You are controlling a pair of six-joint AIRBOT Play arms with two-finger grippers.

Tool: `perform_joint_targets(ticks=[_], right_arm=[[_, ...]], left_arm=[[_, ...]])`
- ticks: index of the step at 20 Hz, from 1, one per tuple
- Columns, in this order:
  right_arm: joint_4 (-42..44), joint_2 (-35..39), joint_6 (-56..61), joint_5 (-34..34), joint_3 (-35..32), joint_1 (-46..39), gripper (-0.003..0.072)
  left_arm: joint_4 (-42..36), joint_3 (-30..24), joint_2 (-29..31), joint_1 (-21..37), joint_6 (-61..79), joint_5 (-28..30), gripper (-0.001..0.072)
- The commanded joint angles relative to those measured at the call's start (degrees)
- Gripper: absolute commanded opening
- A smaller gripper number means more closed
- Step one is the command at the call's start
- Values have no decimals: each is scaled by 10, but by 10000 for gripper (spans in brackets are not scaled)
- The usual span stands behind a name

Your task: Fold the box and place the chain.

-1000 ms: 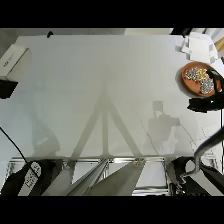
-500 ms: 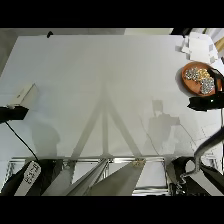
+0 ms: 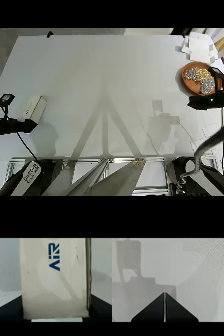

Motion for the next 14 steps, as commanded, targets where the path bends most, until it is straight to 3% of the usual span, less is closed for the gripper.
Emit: perform_joint_targets(ticks=[1, 5, 11, 14], right_arm=[[1, 0, 0, -28, 0, 0, 13], [1, 0, 0, -59, 0, 0, 13], [8, 0, 0, -74, 0, 0, 13], [7, 0, 0, -79, 0, 0, 13]], left_arm=[[-2, -1, -2, 0, 14, -18, 676], [-127, -1, -2, 0, 124, 2, 695], [-164, -1, -3, 0, 125, 103, 707], [-219, -1, -3, -5, 137, 122, 710]])
